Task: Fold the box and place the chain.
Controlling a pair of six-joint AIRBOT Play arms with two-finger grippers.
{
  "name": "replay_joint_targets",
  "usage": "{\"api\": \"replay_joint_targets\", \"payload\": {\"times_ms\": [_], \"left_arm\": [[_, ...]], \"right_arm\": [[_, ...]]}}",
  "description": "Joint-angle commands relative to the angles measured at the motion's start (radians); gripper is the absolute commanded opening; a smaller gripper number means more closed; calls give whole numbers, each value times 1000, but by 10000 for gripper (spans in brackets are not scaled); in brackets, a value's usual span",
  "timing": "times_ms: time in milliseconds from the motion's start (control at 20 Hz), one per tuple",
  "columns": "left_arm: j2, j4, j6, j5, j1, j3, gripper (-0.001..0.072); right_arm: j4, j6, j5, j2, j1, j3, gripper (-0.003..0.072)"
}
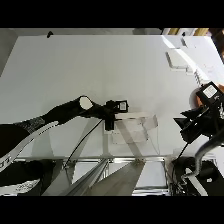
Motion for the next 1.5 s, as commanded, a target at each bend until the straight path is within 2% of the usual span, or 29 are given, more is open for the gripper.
{"api": "replay_joint_targets", "payload": {"times_ms": [0,950,1450], "left_arm": [[-1,1,0,0,-1,-1,11],[13,27,68,-8,-1,18,3],[-16,24,87,-26,-1,38,5]], "right_arm": [[0,-1,-3,0,0,0,337],[7,-26,-9,0,0,0,337],[7,-26,-6,0,0,0,337]]}}
